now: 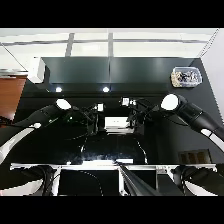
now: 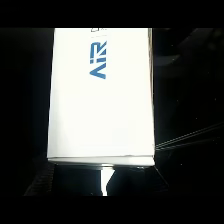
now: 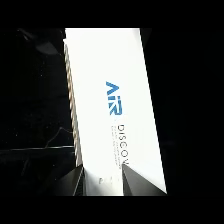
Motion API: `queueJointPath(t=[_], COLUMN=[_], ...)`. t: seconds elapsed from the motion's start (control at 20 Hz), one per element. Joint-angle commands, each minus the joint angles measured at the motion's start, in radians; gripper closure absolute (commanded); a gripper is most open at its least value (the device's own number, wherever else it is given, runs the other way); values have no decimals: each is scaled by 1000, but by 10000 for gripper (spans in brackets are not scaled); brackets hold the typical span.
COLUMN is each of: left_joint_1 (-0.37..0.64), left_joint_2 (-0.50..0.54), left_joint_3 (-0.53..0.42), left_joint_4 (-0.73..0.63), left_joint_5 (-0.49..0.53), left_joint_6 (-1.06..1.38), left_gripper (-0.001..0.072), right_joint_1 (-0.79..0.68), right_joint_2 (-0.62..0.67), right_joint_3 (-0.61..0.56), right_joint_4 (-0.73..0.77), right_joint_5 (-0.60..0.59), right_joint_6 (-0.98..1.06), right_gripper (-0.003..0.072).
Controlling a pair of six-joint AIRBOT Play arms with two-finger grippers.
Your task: Fold the box and place the chain.
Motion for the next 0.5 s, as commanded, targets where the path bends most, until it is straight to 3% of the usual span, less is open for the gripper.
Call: queueJointPath(t=[0.0,0.45], left_joint_1=[-1,-1], left_joint_2=[-1,-1], left_joint_3=[0,0], left_joint_4=[-1,-2], left_joint_5=[0,0], left_joint_6=[-3,-3], left_gripper=[208,208], right_joint_1=[5,5], right_joint_2=[-1,5], right_joint_3=[-16,-16], right_joint_4=[-3,-5], right_joint_5=[-11,-6], right_joint_6=[6,63], right_gripper=[412,410])
